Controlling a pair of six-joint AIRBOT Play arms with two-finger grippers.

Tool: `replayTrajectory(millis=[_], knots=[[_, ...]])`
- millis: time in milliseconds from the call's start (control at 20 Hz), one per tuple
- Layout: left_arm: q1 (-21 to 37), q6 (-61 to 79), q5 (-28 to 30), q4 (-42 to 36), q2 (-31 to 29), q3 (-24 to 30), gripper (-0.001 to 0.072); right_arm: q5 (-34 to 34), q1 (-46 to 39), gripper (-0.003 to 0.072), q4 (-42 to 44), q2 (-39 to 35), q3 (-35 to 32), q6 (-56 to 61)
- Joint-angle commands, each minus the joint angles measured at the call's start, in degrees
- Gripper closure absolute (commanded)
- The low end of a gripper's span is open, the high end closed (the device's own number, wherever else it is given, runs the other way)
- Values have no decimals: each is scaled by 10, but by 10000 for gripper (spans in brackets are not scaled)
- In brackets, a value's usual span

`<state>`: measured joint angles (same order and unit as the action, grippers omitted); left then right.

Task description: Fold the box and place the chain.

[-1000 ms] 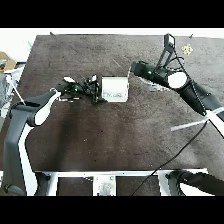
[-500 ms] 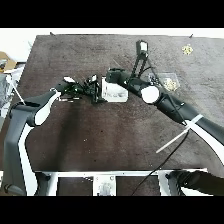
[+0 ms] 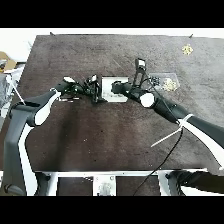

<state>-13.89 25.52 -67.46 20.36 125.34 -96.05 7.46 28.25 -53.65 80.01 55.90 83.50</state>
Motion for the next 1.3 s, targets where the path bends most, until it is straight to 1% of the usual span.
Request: replayTrajectory(millis=[0,150,250,350,500,750,800,850,900,1000,1100,1250], knots=[[0,0,0,0,0,0,356,77,-89,310,-19,1,-6,1],[0,0,0,0,0,0,355,83,-182,311,-19,2,-27,1],[0,0,0,0,0,0,355,84,-230,311,-17,7,-41,5],[0,0,0,0,0,0,356,83,-262,311,-10,27,-43,10],[0,0,0,0,0,0,356,56,-267,311,23,72,-36,12],[0,0,0,0,0,0,356,56,-232,311,37,174,52,23],[0,0,0,0,0,0,355,56,-229,417,45,189,64,23],[0,0,0,0,0,0,355,56,-228,616,59,195,69,23],[0,0,0,0,0,0,355,58,-226,679,66,187,69,23],[0,0,0,0,0,0,356,68,-212,680,47,143,68,16],[0,0,0,0,0,0,356,70,-193,680,8,76,62,16],[0,0,1,0,0,0,356,94,-163,680,-31,-21,61,16]])
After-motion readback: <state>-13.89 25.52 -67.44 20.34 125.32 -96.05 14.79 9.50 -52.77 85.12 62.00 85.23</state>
